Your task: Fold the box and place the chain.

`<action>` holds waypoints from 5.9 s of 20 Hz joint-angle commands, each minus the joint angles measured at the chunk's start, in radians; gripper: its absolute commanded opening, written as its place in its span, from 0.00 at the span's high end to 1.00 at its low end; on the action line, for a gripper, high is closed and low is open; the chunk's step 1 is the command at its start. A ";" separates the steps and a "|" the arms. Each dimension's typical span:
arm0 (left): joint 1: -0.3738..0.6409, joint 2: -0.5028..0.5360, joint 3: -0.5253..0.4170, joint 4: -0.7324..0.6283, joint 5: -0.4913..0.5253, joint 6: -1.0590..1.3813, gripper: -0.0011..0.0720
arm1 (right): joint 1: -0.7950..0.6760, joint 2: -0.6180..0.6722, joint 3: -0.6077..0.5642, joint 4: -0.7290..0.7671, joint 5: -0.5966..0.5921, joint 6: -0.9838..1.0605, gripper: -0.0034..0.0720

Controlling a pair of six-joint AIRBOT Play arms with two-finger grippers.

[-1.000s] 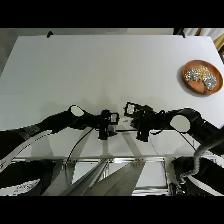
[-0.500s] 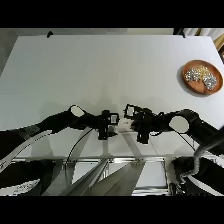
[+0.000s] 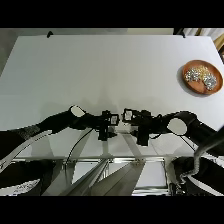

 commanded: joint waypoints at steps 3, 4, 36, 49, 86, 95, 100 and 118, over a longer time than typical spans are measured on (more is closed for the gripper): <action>0.001 0.000 0.000 -0.001 0.004 -0.001 0.64 | 0.002 0.001 0.000 0.001 -0.007 -0.003 0.41; 0.001 0.000 0.000 -0.001 0.004 -0.001 0.64 | 0.002 0.002 0.000 0.001 -0.007 -0.003 0.41; 0.001 0.000 0.000 -0.001 0.004 -0.001 0.64 | -0.277 -0.059 -0.186 0.577 0.093 -0.347 0.94; 0.001 0.000 0.000 -0.001 0.004 -0.001 0.64 | -0.277 -0.080 -0.192 0.527 0.095 -0.339 0.94; 0.412 0.353 0.000 0.233 0.097 -0.632 0.98 | -0.277 -0.021 0.261 -0.521 0.397 0.664 0.93; 0.899 0.391 -0.031 0.591 -0.011 -0.948 0.98 | -0.277 -0.021 0.261 -0.463 0.383 0.664 0.93; 0.933 0.389 -0.039 0.880 -0.142 -1.115 0.98 | -0.277 -0.021 0.261 -0.449 0.371 0.663 0.93; 0.881 0.528 -0.039 0.907 -0.199 -1.236 0.02 | -0.277 -0.021 0.261 -0.449 0.360 0.663 0.93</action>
